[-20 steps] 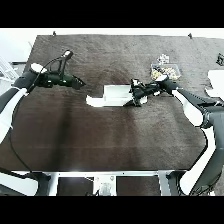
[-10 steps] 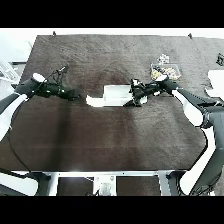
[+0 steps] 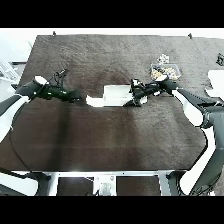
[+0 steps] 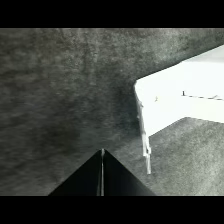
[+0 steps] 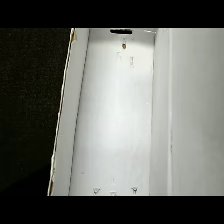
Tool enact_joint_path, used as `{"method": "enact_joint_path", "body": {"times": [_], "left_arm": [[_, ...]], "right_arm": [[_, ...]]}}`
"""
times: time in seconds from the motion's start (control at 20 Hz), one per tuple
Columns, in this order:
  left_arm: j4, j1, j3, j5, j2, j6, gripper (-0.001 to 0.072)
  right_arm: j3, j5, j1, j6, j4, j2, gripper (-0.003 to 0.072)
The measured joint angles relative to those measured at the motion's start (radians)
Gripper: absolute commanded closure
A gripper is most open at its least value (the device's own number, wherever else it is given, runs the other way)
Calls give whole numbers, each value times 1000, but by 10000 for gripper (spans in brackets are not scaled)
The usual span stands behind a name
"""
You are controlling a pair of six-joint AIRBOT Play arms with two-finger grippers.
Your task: Fold the box and place the chain.
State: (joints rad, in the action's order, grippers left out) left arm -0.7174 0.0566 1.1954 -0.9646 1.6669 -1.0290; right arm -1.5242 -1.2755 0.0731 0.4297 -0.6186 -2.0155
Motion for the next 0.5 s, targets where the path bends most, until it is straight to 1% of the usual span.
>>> {"method": "enact_joint_path", "body": {"times": [0.3, 0.5], "left_arm": [[11, 45, 0, 51, 3, -13, 690], [50, 53, 0, 71, 37, -28, 690]], "right_arm": [[0, 0, 0, 0, 0, 0, 107], [0, 0, 0, 0, 0, 0, 106]]}}
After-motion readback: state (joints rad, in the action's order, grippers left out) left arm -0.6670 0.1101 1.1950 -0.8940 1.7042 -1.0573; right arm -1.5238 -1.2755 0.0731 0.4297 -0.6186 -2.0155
